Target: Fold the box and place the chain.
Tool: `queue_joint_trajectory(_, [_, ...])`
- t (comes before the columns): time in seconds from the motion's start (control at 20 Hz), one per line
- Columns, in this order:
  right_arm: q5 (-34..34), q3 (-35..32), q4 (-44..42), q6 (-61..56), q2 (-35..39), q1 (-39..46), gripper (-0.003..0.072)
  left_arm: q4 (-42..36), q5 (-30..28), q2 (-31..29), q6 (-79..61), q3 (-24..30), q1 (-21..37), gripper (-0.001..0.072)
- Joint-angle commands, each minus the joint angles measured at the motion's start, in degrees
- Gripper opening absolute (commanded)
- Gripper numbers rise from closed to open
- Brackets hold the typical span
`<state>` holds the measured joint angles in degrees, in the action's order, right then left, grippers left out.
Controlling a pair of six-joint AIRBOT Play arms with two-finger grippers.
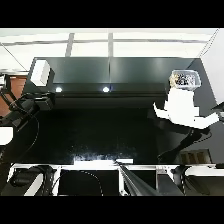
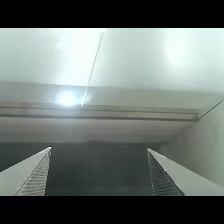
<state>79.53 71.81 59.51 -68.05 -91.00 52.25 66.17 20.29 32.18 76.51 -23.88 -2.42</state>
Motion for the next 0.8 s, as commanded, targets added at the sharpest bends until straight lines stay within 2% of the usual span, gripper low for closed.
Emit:
queue_joint_trajectory(0.0, [6.6, 1.6, -3.7, 8.5, -5.1, -0.5, 0.072, -2.8, 0.1, 0.1, 0.0, 0.0, -0.1, 0.0714])
queue_joint_trajectory(0.05, [7.0, 1.6, -1.8, 8.5, -5.7, -1.2, 0.072, -2.8, 0.7, 0.1, 0.0, 0.0, -0.1, 0.0714])
queue_joint_trajectory(0.1, [7.6, 1.6, 0.8, 8.2, -6.4, -2.0, 0.0612, -2.8, 1.5, 0.1, 0.0, 0.0, -0.1, 0.0714])
queue_joint_trajectory(0.2, [7.1, 1.6, 5.5, 7.9, -6.8, -3.0, 0.0347, -2.8, 3.3, 0.1, 0.0, 0.0, -0.1, 0.0714])
queue_joint_trajectory(0.25, [5.9, 1.6, 6.3, 7.9, -6.8, -3.1, 0.0106, -2.8, 4.3, 0.1, 0.0, 0.0, -0.1, 0.0714])
queue_joint_trajectory(0.3, [6.1, 1.6, 5.7, 9.0, -6.8, -3.1, 0.0003, -2.8, 5.0, 0.1, 0.0, 0.0, -0.1, 0.0714])
queue_joint_trajectory(0.55, [13.7, 0.9, -5.3, 12.6, -6.3, -3.1, 0.0003, -2.8, 5.6, 0.1, 0.0, 0.0, -0.1, 0.0714])
queue_joint_trajectory(0.75, [15.3, -4.3, -14.1, 12.7, -2.2, -3.8, 0.0003, -2.8, 6.0, 0.1, 0.0, 0.0, -0.1, 0.0714])
